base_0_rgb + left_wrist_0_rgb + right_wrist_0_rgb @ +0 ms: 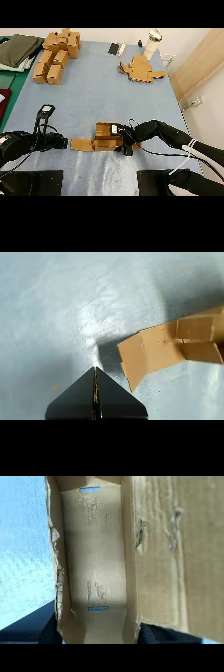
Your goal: Fold the box.
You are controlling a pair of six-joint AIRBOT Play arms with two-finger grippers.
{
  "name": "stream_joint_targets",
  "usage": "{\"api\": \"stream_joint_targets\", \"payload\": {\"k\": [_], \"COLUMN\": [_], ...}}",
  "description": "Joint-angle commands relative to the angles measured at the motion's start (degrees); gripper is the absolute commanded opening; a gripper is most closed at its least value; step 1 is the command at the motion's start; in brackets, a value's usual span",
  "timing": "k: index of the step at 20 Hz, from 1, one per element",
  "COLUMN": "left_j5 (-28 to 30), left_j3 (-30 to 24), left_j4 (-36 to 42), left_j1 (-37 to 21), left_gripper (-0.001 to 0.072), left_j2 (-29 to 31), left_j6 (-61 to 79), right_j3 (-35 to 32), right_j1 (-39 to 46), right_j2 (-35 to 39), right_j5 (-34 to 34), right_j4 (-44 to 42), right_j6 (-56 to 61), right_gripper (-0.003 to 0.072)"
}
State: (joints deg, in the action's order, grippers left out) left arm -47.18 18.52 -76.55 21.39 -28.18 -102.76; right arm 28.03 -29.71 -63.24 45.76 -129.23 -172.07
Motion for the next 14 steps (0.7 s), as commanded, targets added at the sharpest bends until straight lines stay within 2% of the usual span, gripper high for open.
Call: {"api": "stream_joint_targets", "payload": {"k": [1, 3, 6, 10, 14], "left_j5": [-2.0, 1.6, 7.2, 8.7, 8.5], "left_j3": [-1.2, -1.5, -1.5, -1.5, -1.5], "left_j4": [1.4, 7.1, 21.2, 31.7, 43.0], "left_j1": [-1.5, -1.4, -1.4, -1.4, -1.4], "left_gripper": [0.0013, 0.0013, 0.0013, 0.0012, 0.0012], "left_j2": [-3.9, -8.1, -13.5, -20.3, -20.8], "left_j6": [-11.8, -8.3, 6.1, 17.5, 28.9], "right_j3": [0.0, 0.0, 0.0, 0.0, 0.0], "right_j1": [0.0, 0.0, 0.0, 0.0, 0.0], "right_j2": [0.0, 0.0, 0.0, 0.0, 0.0], "right_j5": [0.0, 0.0, 0.0, 0.0, 0.0], "right_j4": [0.0, 0.0, 0.0, 0.0, 0.0], "right_j6": [0.0, 0.0, 0.0, 0.0, 0.0], "right_gripper": [0.0511, 0.0511, 0.0511, 0.0511, 0.0511]}}
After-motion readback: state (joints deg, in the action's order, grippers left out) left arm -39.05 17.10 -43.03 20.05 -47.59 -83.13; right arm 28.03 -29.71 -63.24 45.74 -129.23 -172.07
